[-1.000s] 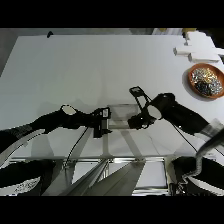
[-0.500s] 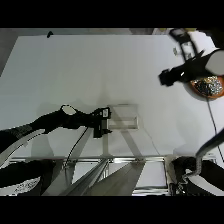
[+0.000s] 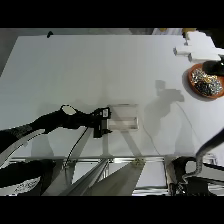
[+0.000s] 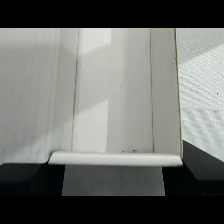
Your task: Fold the box and place the chain.
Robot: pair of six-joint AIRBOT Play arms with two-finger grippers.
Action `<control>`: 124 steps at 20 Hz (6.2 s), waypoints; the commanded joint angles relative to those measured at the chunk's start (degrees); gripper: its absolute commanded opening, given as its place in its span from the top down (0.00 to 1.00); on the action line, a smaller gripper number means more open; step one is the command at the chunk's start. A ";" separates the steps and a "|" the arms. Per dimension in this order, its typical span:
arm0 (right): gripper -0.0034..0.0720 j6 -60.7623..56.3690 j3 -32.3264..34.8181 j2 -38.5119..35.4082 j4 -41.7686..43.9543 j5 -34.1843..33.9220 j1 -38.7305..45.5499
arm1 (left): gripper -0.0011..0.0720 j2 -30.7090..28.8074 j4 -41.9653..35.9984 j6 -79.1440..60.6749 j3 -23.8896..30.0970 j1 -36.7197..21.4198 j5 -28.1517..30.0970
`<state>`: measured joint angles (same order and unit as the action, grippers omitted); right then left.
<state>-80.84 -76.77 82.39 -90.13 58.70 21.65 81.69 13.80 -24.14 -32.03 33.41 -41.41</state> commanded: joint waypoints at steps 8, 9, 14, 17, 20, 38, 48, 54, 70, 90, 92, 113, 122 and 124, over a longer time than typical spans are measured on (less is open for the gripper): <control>0.67 0.57 -0.24 11.23 0.42 -1.40 5.51 | 0.80 0.00 0.00 0.00 -0.02 0.04 0.02; 0.67 0.57 -0.24 11.82 0.90 -1.57 5.49 | 0.80 0.00 0.00 0.00 -0.02 0.04 0.02; 0.67 0.57 -0.24 14.29 1.51 -1.18 5.51 | 0.80 0.00 0.00 0.00 -0.02 0.02 0.02; 0.67 0.57 -0.24 14.78 0.76 -1.81 5.51 | 0.80 0.00 0.00 0.00 -0.02 0.02 0.02; 0.69 0.57 -0.24 15.19 0.33 -2.64 5.51 | 0.80 0.00 0.00 0.00 -0.02 0.02 0.02; 0.93 3.63 -0.28 14.93 -1.64 -0.92 5.49 | 0.80 0.00 0.00 -0.02 -0.02 0.02 0.02; 0.93 10.93 -0.59 -6.34 9.79 8.61 5.44 | 0.80 0.00 0.00 0.00 -0.02 0.04 0.02; 0.93 15.39 -0.59 -22.12 31.10 17.25 4.42 | 0.80 0.00 0.00 -0.02 -0.02 0.04 0.02; 0.93 7.52 1.07 -39.06 34.86 31.28 -32.09 | 0.80 0.00 -0.02 -0.02 -0.02 0.04 0.02; 0.93 9.35 39.04 -36.92 25.83 -10.40 -55.82 | 0.80 0.00 0.00 0.00 -0.02 0.04 0.02; 0.93 9.33 40.06 -33.64 25.44 -11.85 -57.40 | 0.80 0.00 0.00 0.00 -0.02 0.02 0.02; 0.72 28.81 42.10 -45.90 20.22 4.74 -47.71 | 0.80 0.00 0.00 0.00 -0.02 0.04 0.02; 0.71 45.31 61.81 -46.12 31.01 -4.85 -47.78 | 0.80 0.00 0.00 0.00 -0.02 0.04 0.02; 0.70 47.12 61.83 -46.01 31.67 -7.48 -49.22 | 0.80 0.00 0.00 0.00 -0.02 0.04 0.02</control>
<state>-38.46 -17.12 36.42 -61.34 55.05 -26.65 81.69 13.80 -24.14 -32.03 33.41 -41.41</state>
